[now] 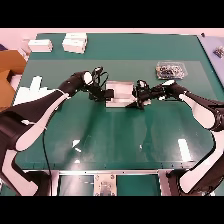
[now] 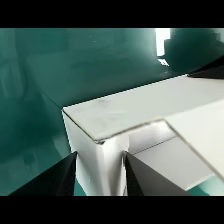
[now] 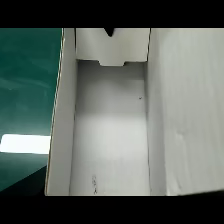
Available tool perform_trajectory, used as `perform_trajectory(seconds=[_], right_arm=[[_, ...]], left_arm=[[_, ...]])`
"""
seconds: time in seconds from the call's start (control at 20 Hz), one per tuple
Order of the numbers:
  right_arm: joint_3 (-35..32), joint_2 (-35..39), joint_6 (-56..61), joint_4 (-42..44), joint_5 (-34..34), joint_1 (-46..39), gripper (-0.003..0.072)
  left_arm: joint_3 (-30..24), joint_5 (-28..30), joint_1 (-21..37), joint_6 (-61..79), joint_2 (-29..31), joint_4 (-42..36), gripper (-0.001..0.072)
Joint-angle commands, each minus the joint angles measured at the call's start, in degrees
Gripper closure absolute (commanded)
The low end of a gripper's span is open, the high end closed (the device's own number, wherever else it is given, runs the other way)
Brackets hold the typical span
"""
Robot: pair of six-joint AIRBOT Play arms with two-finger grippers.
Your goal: Fold the box and place the chain.
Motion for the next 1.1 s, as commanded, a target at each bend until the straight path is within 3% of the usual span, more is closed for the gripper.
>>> perform_trajectory(seconds=[0.0, 0.5, 1.05], right_arm=[[0.04, 0.0, 0.09, 0.13, -0.04, 0.04, 0.0111], [0.04, 0.0, 0.09, 0.13, -0.04, 0.04, 0.0111], [0.04, 0.0, 0.09, 0.13, -0.04, 0.04, 0.0111]], left_arm=[[2.56, -1.95, -0.22, -2.89, -2.12, 0.04, 0.0361], [6.34, -8.55, -0.31, -5.57, -2.34, 8.13, 0.0362], [9.29, -9.42, -1.42, -6.4, -5.31, 10.36, 0.0363]])
